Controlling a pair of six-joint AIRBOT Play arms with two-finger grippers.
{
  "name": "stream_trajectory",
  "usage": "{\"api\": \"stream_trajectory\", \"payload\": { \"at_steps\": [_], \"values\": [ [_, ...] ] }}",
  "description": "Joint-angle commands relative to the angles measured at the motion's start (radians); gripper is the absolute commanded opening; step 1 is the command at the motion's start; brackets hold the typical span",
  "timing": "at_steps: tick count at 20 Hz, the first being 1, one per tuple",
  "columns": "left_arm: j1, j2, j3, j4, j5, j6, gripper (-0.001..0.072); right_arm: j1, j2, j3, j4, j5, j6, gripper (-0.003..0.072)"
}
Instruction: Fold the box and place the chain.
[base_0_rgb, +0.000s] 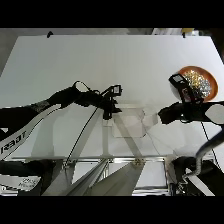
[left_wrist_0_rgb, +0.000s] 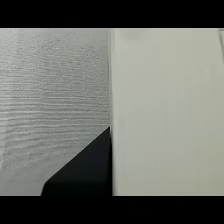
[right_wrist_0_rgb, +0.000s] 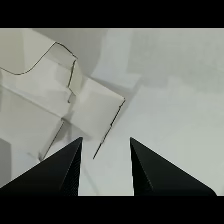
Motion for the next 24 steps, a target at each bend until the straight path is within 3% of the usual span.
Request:
{"api": "stream_trajectory", "payload": {
  "at_steps": [1,3,4,6,9,14,17,18,19,20,21,24],
  "values": [
    [0.0,-0.001,0.0,0.0,0.0,-0.001,0.0009,0.001,0.001,0.001,0.01,0.029,-0.101,0.0333],
    [0.0,-0.001,0.0,0.0,0.0,-0.001,0.0009,0.001,0.001,0.001,0.061,0.069,-0.256,0.017],
    [0.0,-0.001,0.0,0.0,0.0,-0.001,0.0009,0.001,0.001,0.001,0.101,0.092,-0.353,0.0147],
    [0.0,-0.001,0.0,0.0,0.0,-0.001,0.0009,0.001,0.001,0.0,0.189,0.14,-0.53,0.0017],
    [0.0,-0.001,0.0,0.0,0.0,-0.001,0.0009,0.011,0.001,-0.024,0.271,0.134,-0.683,0.0017],
    [0.0,-0.001,0.0,0.0,-0.002,-0.001,0.0009,0.14,-0.023,-0.137,0.252,0.037,-0.882,0.0017],
    [0.0,-0.001,0.0,0.0,-0.003,-0.001,0.0009,0.256,-0.024,-0.193,0.157,-0.068,-0.894,0.0018],
    [0.0,-0.001,0.0,0.0,-0.003,-0.001,0.0009,0.262,-0.022,-0.209,0.172,-0.099,-0.894,0.0065],
    [0.0,-0.001,0.0,0.0,-0.003,-0.001,0.0009,0.259,-0.023,-0.23,0.181,-0.131,-0.907,0.0214],
    [0.0,-0.001,0.0,0.0,-0.003,-0.001,0.0009,0.271,-0.021,-0.26,0.18,-0.18,-0.939,0.0443],
    [0.0,-0.001,0.0,0.0,-0.003,-0.001,0.0009,0.287,-0.019,-0.294,0.179,-0.23,-0.995,0.0587],
    [0.0,-0.001,0.0,0.0,-0.003,-0.001,0.0009,0.349,-0.018,-0.362,0.18,-0.373,-1.055,0.0625]
  ]
}}
